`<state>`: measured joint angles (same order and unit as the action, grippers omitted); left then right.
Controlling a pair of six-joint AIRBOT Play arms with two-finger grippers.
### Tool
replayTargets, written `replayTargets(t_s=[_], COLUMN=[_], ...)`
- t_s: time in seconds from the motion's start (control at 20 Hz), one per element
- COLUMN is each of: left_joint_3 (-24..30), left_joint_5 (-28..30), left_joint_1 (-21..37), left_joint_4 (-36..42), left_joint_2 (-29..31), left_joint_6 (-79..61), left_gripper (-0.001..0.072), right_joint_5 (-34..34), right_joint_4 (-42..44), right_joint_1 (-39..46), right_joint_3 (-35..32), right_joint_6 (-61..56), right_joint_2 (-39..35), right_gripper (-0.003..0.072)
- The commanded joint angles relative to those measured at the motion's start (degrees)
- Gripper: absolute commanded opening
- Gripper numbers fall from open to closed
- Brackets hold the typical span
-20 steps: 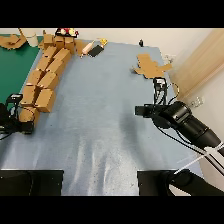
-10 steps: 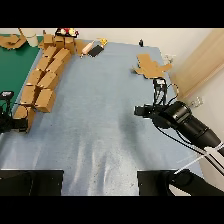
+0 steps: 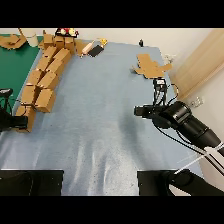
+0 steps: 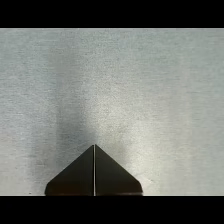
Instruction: Fold the box.
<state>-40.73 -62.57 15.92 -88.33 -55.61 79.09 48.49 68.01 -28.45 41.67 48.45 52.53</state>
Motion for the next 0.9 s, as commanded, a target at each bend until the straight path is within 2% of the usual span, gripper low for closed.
replayTargets(t_s=[0.0, 0.2, 0.3, 0.35, 0.4, 0.45, 0.55, 0.75, 0.85], left_joint_3=[-4.17, -11.06, -14.05, -14.91, -15.50, -15.76, -15.74, -15.74, -15.76], left_joint_5=[-5.01, -11.45, -13.29, -13.38, -13.07, -12.20, -8.96, -6.43, -4.61], left_joint_1=[0.00, 0.00, -0.42, -1.20, -2.49, -3.98, -7.45, -17.00, -22.08], left_joint_4=[0.02, 1.64, 9.33, 14.62, 20.68, 25.59, 31.58, 33.03, 35.01], left_joint_2=[0.00, 0.00, 0.00, 0.00, 0.00, 0.00, -0.04, -0.68, -2.51], left_joint_6=[-0.02, 0.50, 0.44, -0.28, -3.85, -6.75, -6.60, -6.19, -6.21], left_gripper=[0.0699, 0.0699, 0.0694, 0.0483, 0.0137, 0.0013, 0.0013, 0.0012, 0.0012], right_joint_5=[0.00, 0.02, -0.02, 0.07, 0.22, 0.72, 3.82, 11.65, 12.63], right_joint_4=[0.37, 2.21, 5.88, 7.87, 9.68, 11.10, 13.35, 16.59, 18.21], right_joint_1=[0.00, 0.02, 0.02, 0.02, 0.04, 0.04, 0.04, 0.04, 0.02], right_joint_3=[0.04, 0.04, 0.24, 0.66, 1.31, 2.29, 5.66, 13.46, 15.52], right_joint_6=[0.00, 0.07, 2.19, 3.65, 4.70, 5.62, 7.06, 10.80, 10.80], right_joint_2=[0.02, 0.02, 0.87, 1.90, 3.08, 4.48, 7.80, 13.90, 15.41], right_gripper=[0.0003, 0.0003, 0.0002, 0.0002, 0.0003, 0.0002, 0.0002, 0.0002, 0.0002])
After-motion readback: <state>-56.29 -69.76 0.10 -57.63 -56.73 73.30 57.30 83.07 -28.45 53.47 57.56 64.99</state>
